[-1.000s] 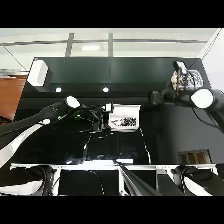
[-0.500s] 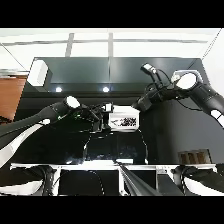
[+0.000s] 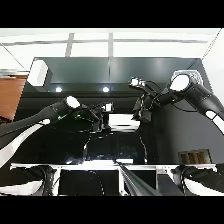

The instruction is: Fold the box and place the chain.

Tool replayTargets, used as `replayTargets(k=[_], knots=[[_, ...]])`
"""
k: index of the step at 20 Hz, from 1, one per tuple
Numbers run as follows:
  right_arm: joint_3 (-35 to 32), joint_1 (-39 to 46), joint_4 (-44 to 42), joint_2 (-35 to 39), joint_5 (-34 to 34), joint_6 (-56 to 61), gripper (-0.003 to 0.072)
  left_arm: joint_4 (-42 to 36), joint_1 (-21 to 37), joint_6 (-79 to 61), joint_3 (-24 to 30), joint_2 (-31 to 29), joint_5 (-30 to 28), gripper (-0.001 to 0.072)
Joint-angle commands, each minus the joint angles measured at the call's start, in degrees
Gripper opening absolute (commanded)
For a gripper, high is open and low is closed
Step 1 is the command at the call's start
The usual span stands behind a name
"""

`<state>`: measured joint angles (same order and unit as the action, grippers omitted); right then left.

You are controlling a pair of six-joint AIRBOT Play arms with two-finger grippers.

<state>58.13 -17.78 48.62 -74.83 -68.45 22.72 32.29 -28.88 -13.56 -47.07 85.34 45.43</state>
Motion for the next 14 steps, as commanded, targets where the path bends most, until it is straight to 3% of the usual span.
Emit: replayTargets(k=[1, 2, 3, 8, 14], knots=[[0.04, -1.05, 0.11, -0.04, -1.27, -1.31, 0.0534, 0.02, -0.04, -0.02, -0.04, 0.02, 0.00, 0.0282], [0.04, -1.11, 0.35, -0.04, -1.42, -1.27, 0.0534, 0.02, -0.04, -0.02, -0.04, 0.02, 0.00, 0.0282], [0.04, -1.31, 1.05, -0.04, -1.51, -0.98, 0.0470, 0.02, -0.02, 0.00, -0.04, 0.02, 0.00, 0.0282], [-1.29, -2.34, 2.67, -0.04, -0.63, -0.28, 0.0465, 0.02, -0.04, -0.02, -0.04, 0.02, 0.00, 0.0282], [-1.31, -2.36, 2.38, -0.02, -0.61, -0.20, 0.0310, 0.02, -0.04, -0.02, -0.04, 0.02, 0.00, 0.0282]])
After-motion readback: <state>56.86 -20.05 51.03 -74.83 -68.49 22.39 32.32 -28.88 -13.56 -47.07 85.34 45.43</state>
